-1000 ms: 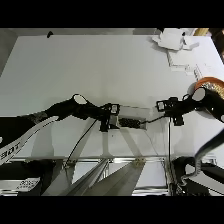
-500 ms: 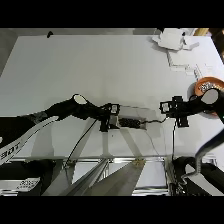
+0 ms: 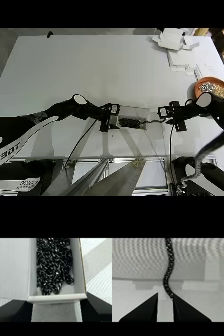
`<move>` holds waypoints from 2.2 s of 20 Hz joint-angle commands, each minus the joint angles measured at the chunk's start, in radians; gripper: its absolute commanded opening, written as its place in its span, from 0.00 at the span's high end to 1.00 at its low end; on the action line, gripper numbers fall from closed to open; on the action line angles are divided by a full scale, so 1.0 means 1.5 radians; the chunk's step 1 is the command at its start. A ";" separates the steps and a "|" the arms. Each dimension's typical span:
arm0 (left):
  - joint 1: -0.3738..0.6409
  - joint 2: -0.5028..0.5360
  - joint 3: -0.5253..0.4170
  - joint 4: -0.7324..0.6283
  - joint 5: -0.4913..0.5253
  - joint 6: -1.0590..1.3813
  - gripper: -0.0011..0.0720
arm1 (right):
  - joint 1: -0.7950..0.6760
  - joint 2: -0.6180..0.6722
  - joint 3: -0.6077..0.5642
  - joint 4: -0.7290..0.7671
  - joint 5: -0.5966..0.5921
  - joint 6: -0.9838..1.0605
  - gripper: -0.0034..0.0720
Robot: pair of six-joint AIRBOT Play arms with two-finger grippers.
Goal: Fold the box and place the chain.
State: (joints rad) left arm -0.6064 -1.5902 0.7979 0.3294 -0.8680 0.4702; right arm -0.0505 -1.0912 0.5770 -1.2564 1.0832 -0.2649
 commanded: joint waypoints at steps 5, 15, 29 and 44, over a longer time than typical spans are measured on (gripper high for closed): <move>0.000 0.000 0.000 0.000 0.000 0.000 0.61 | 0.000 -0.029 -0.011 0.005 -0.032 -0.022 0.69; 0.000 0.000 0.000 0.000 0.000 0.000 0.61 | 0.000 -0.051 -0.011 0.008 -0.027 -0.004 0.85; 0.000 0.000 0.000 0.000 0.000 0.000 0.61 | 0.080 0.246 -0.011 0.276 0.118 0.092 0.93; 0.000 0.000 0.000 0.000 0.000 0.000 0.61 | 0.336 0.165 -0.011 0.369 -0.137 0.127 0.93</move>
State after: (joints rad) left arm -0.6064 -1.5902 0.7979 0.3294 -0.8684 0.4706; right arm 0.4404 -0.8028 0.5606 -0.7071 0.9047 -0.0982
